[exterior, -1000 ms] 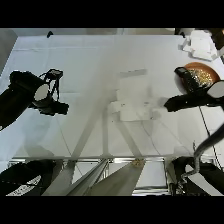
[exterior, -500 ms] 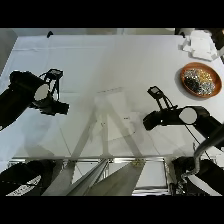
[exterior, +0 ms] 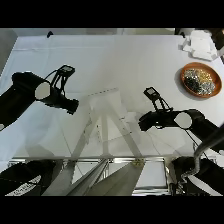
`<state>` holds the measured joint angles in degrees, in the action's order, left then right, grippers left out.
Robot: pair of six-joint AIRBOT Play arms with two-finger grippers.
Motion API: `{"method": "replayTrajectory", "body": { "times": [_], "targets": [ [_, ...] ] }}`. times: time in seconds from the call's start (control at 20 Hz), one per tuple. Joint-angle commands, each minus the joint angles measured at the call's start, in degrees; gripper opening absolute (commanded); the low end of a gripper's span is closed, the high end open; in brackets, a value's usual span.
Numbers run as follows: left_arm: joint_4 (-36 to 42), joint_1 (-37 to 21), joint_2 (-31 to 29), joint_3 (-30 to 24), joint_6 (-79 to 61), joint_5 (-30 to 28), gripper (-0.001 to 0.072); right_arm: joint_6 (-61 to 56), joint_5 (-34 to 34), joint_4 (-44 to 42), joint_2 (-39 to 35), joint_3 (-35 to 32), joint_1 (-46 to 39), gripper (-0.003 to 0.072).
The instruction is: Fold the box and place the chain.
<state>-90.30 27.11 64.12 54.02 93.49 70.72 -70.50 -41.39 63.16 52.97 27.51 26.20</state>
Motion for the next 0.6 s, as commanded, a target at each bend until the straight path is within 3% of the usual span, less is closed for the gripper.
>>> {"method": "replayTrajectory", "body": {
  "times": [0.0,0.2,0.4,0.5,0.55],
  "targets": [
    [15.02,-0.15,0.98,-0.02,-15.13,-6.45,0.0696,-0.17,0.26,-0.02,-0.04,-0.04,0.17,0.0018],
    [30.6,-5.2,2.32,-0.81,-27.26,-8.61,0.0693,-0.15,0.31,-0.02,-0.04,-0.04,0.17,0.0018],
    [47.28,-15.34,2.56,-7.91,-41.53,-6.14,0.0685,-0.17,0.28,-0.04,-0.04,-0.04,0.17,0.0018],
    [50.12,-18.51,2.6,-11.65,-47.58,-5.27,0.0602,-0.17,0.28,-0.09,-0.04,-0.04,0.17,0.0018],
    [51.21,-19.02,2.62,-13.16,-50.25,-5.9,0.0594,-0.17,0.28,-0.17,-0.04,-0.04,0.17,0.0018]
  ]
}}
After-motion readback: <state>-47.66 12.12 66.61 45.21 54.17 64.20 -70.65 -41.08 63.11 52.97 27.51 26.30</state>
